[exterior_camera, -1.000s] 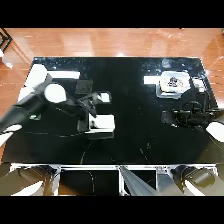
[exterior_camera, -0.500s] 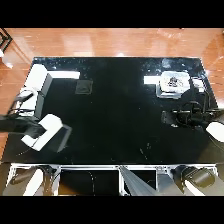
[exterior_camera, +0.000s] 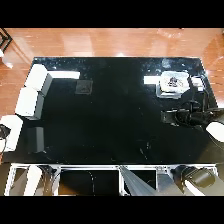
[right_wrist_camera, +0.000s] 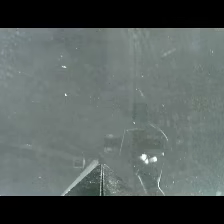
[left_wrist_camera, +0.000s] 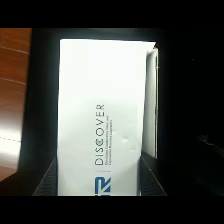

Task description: Fold the box and place the chain.

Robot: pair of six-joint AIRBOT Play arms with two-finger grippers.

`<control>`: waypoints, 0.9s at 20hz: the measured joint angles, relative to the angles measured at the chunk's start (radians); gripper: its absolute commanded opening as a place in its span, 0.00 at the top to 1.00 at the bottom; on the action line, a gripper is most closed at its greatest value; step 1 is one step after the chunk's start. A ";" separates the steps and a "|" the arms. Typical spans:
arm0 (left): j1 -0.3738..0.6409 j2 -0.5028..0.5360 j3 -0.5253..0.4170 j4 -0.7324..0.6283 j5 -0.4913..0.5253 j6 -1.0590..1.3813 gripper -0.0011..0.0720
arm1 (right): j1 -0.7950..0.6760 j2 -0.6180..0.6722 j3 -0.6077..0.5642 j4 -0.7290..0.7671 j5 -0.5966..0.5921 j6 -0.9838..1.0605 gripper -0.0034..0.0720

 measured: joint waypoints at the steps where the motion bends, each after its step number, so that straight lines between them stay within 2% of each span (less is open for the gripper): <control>1: 0.010 -0.024 0.002 -0.003 0.020 0.018 0.96 | 0.000 0.000 0.000 0.000 -0.005 -0.002 0.93; 7: 0.026 -0.142 0.007 -0.077 0.066 0.092 0.96 | 0.000 0.000 0.000 0.000 -0.022 -0.009 0.93; 8: 0.019 -0.153 0.007 -0.084 0.071 0.103 0.91 | 0.000 0.000 0.000 0.000 -0.026 -0.010 0.93; 9: 0.008 -0.163 0.007 -0.088 0.073 0.115 0.53 | 0.000 0.000 0.000 -0.001 -0.028 -0.010 0.93; 10: -0.004 -0.171 0.007 -0.088 0.073 0.133 0.09 | 0.000 0.000 0.000 0.000 -0.032 -0.010 0.93; 15: -0.063 -0.186 0.018 -0.064 0.106 0.182 0.11 | 0.000 0.000 0.000 -0.001 -0.039 -0.010 0.93; 18: -0.079 -0.185 0.058 -0.072 0.109 0.190 0.11 | 0.000 0.000 0.000 0.000 -0.042 -0.010 0.93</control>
